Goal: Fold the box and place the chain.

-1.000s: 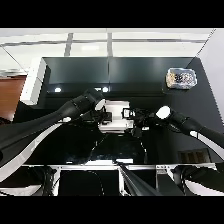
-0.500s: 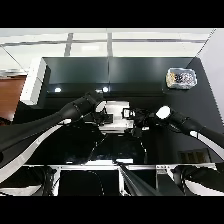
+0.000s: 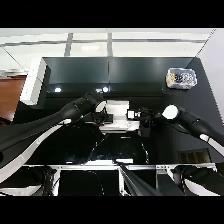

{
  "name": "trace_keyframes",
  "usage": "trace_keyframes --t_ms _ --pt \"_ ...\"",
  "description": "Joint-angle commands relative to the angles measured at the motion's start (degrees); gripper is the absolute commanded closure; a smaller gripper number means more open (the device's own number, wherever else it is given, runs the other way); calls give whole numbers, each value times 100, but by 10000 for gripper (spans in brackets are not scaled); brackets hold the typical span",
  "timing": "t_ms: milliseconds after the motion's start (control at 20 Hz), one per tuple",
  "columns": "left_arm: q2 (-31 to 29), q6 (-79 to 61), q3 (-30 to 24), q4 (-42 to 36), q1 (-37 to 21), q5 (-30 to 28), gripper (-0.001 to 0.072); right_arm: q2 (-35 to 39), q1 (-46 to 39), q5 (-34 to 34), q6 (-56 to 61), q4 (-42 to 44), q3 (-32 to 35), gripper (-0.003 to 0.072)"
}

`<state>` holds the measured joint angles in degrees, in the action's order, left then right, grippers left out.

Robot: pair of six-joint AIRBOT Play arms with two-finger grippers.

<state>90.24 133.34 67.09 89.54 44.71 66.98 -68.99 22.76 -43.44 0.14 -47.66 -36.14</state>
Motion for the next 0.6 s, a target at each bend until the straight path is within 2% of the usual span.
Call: trace_keyframes --t_ms 0,150,200,250,300,400,550 --pt "2 -9 0 0 4 -74 683 223 -168 -44 94 -232 -13 -24" --pt "2 -46 0 0 4 -72 683 190 -85 7 -603 243 -13 -23" --pt "4 -46 0 0 4 -72 684 142 -39 15 -763 448 -13 30" --pt "4 -46 0 -2 4 -74 683 76 -9 17 -822 590 -13 182" --pt "4 -44 0 -2 4 -72 683 17 15 44 -826 702 -13 226" --pt "4 -46 0 -2 4 -70 683 -50 15 131 -822 723 -13 472" --pt "4 -46 0 -4 7 -70 683 -74 15 337 -828 1147 -13 501"
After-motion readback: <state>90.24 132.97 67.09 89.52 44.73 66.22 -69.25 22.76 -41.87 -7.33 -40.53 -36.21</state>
